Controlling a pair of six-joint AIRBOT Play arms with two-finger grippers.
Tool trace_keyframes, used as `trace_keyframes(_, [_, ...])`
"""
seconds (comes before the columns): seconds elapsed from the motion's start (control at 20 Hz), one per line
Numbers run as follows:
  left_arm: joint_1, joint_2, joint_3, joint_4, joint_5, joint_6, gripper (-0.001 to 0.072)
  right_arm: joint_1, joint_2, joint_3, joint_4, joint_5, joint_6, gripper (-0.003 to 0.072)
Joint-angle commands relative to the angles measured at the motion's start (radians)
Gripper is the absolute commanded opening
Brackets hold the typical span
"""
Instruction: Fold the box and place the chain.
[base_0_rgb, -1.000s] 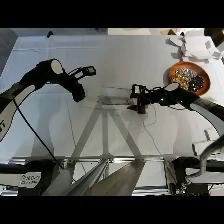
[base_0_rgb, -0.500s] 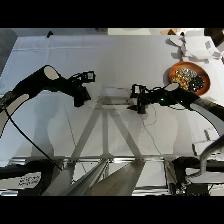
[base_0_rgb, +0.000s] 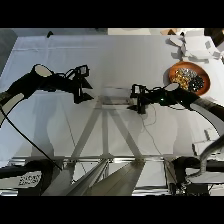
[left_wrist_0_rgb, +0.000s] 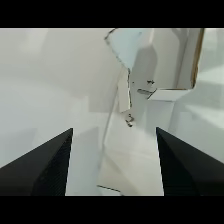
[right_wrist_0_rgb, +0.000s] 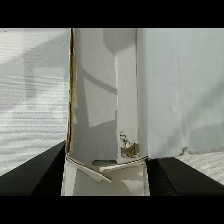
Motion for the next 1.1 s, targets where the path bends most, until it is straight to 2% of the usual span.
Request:
trace_keyframes(0.0, [0.002, -0.021, 0.000, -0.033, 0.008, 0.189, 0.0581, 0.000, 0.000, 0.001, 0.000, 0.000, 0.000, 0.0498])
trace_keyframes(0.25, [-0.023, -0.072, 0.000, -0.048, -0.003, 0.187, 0.0571, 0.000, 0.000, 0.001, 0.000, 0.000, 0.000, 0.0498])
trace_keyframes(0.45, [-0.042, -0.106, 0.000, -0.047, -0.059, 0.187, 0.0561, 0.000, 0.000, 0.000, 0.000, 0.000, 0.000, 0.0498])
trace_keyframes(0.75, [-0.055, -0.113, 0.000, -0.051, -0.094, 0.187, 0.0553, 0.000, 0.000, 0.001, 0.000, 0.000, 0.000, 0.0498])
trace_keyframes(0.85, [-0.056, -0.113, 0.000, -0.052, -0.119, 0.187, 0.0419, 0.000, 0.000, 0.001, 0.000, 0.000, 0.000, 0.0498])
trace_keyframes(1.05, [-0.059, -0.113, 0.000, -0.052, -0.113, 0.225, 0.0390, 0.000, 0.000, 0.001, 0.000, 0.000, 0.000, 0.0498])
